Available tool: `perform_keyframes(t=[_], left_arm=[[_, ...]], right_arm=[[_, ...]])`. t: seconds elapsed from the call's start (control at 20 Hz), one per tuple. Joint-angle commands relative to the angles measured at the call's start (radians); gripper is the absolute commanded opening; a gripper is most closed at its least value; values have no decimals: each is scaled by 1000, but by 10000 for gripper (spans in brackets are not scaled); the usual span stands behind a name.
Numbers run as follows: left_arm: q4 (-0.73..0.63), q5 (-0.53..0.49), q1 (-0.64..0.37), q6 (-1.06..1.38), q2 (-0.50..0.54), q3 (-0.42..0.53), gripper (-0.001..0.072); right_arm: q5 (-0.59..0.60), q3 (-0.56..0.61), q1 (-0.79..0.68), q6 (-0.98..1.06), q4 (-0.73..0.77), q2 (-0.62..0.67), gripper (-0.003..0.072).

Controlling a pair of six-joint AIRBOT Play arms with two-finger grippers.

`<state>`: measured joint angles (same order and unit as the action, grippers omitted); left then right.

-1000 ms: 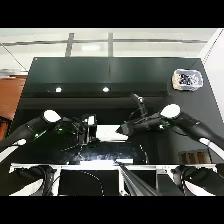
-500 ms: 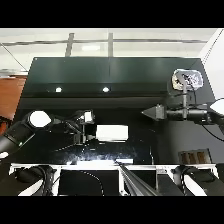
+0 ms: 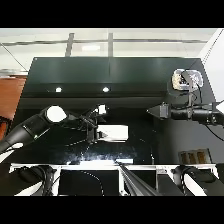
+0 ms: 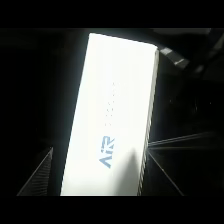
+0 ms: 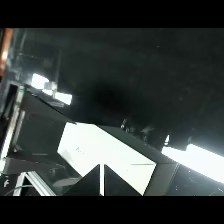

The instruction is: Fold the box and place the chain.

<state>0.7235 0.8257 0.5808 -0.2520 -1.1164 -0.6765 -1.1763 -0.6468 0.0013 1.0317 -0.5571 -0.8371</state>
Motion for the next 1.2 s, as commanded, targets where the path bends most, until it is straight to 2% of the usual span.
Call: perform_keyframes(t=[0.0,0.3,0.55,1.15], left_arm=[[-32,-22,12,-7,-29,-7,712],[-20,-48,58,-7,-46,-8,712],[29,-120,101,-6,-51,-8,712],[35,-91,110,-6,-69,-8,711]], right_arm=[[15,-1,-2,0,-5,1,42],[42,-1,-2,0,-5,1,42],[43,-1,-2,0,-5,1,43],[44,-1,-2,0,-5,1,42]])
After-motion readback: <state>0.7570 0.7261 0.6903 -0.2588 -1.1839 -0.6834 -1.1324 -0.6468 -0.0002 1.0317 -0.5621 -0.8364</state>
